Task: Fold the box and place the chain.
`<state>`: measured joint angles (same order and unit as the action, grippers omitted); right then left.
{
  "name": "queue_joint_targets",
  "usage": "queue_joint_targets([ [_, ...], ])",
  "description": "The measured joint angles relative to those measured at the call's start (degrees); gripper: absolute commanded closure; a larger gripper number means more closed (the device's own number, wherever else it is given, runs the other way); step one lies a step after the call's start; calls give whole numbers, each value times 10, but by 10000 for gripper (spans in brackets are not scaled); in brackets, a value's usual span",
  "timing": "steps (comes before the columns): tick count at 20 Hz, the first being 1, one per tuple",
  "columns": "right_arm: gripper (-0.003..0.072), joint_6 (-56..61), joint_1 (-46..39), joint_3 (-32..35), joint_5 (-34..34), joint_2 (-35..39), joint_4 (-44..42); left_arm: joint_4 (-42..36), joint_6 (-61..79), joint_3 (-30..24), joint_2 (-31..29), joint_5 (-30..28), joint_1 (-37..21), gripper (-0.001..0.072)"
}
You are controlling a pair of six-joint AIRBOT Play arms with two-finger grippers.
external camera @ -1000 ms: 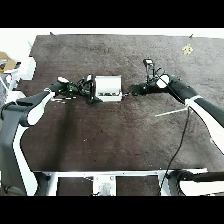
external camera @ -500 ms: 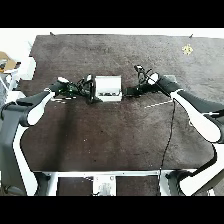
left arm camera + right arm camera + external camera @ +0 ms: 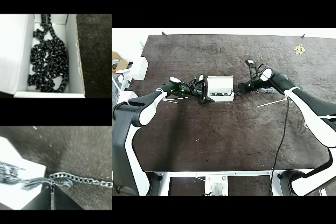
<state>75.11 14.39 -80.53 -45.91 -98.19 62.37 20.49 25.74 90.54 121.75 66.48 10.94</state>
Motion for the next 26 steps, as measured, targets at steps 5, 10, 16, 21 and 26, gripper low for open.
queue_joint_targets([
  [5,682,0,45,-2,42,94,-11,0,0,0,0,0,0,296],
  [10,421,6,108,-4,92,111,11,0,0,0,0,0,0,296],
  [16,420,101,45,47,42,118,118,0,0,0,0,0,0,296],
  [21,420,179,-43,131,75,111,141,0,0,0,0,0,0,296],
  [26,420,215,-77,155,116,74,141,0,0,0,0,0,0,296],
])
